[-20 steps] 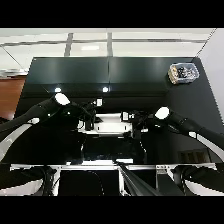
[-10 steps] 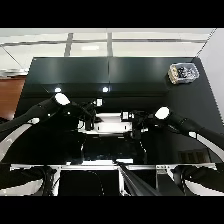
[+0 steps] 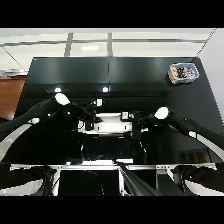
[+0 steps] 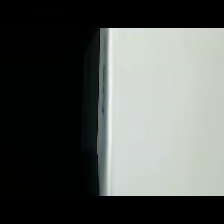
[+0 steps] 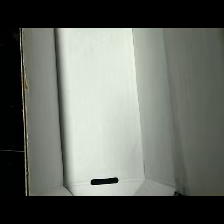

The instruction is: Fold the box and place the chain.

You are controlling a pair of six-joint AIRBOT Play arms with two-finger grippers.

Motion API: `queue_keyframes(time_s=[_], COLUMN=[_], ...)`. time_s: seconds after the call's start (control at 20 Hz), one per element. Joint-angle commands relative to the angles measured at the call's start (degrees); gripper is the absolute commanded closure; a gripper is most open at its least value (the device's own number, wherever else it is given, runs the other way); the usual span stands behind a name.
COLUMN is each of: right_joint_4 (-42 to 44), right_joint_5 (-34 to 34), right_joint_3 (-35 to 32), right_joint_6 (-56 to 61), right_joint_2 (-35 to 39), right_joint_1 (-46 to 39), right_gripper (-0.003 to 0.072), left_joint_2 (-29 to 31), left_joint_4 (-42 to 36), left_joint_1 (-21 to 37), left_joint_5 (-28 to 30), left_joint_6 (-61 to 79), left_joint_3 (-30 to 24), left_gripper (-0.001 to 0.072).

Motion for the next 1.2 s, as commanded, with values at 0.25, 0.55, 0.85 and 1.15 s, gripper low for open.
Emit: queue_keyframes(time_s=[0.25, 0.55, 0.85, 1.15], right_joint_4=[-0.35, -0.33, -0.33, -0.33], right_joint_5=[-0.02, -0.02, -0.04, -0.07], right_joint_3=[-0.04, -0.04, -0.04, -0.04], right_joint_6=[0.26, 0.26, 0.28, 0.28], right_joint_2=[-0.04, -0.04, -0.04, -0.04], right_joint_1=[-0.02, -0.02, -0.02, -0.02], right_gripper=[0.0062, 0.0254, 0.0264, 0.0274], left_joint_2=[-0.04, 2.78, 14.27, 20.50], left_joint_4=[0.02, 0.92, 13.18, 13.64], left_joint_1=[-0.02, 0.50, 4.66, 6.99], left_joint_5=[0.02, -0.02, -3.15, -19.69], left_joint_6=[0.02, -4.96, -20.63, -40.98], left_joint_3=[0.04, 0.07, 0.04, -0.37], left_gripper=[0.0678, 0.0055, 0.0012, 0.0678])
